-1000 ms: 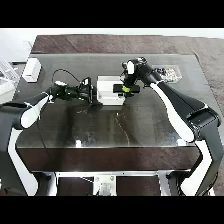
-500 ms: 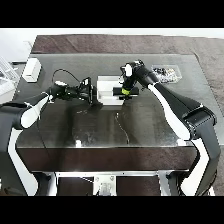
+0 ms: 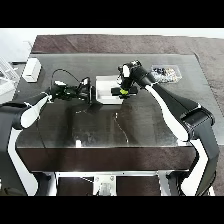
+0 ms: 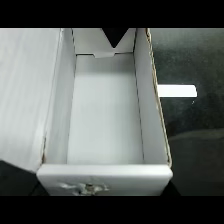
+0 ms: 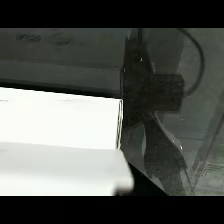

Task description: Fold the box and place the chain.

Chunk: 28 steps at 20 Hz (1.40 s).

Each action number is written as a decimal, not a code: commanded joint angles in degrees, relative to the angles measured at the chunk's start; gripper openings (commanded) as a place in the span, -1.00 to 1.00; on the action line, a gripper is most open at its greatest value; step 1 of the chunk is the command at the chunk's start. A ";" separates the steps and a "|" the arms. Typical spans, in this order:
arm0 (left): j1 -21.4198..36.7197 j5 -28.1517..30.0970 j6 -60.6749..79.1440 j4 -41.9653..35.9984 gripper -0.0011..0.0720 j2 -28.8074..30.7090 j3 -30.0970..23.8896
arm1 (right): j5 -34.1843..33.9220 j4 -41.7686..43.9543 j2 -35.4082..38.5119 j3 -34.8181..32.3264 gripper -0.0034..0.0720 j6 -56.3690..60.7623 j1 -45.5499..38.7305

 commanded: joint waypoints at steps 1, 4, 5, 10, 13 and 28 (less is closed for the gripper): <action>-0.02 -0.02 -0.07 -0.09 -0.34 0.00 -0.02 | 0.24 -0.09 0.07 0.11 -0.39 0.11 -0.17; -0.02 -0.02 -0.04 -0.09 -0.34 0.00 -0.02 | 0.63 -0.50 0.46 0.11 -0.27 0.11 -0.52; -0.02 0.00 -0.04 -0.09 -0.34 0.00 -0.02 | 0.61 -0.74 0.76 0.13 -0.25 0.11 -0.59; -0.02 0.02 -0.04 -0.09 -0.34 0.00 -0.02 | 0.59 -2.67 2.49 1.27 0.14 0.07 -1.16; -0.02 0.02 -0.04 -0.09 -0.34 0.00 -0.02 | 0.37 -3.28 3.69 1.95 0.29 0.04 -1.57; -0.02 0.17 -0.04 -0.07 -0.34 0.00 -0.02 | -14.62 -18.08 17.44 -1.09 0.29 -14.16 -14.71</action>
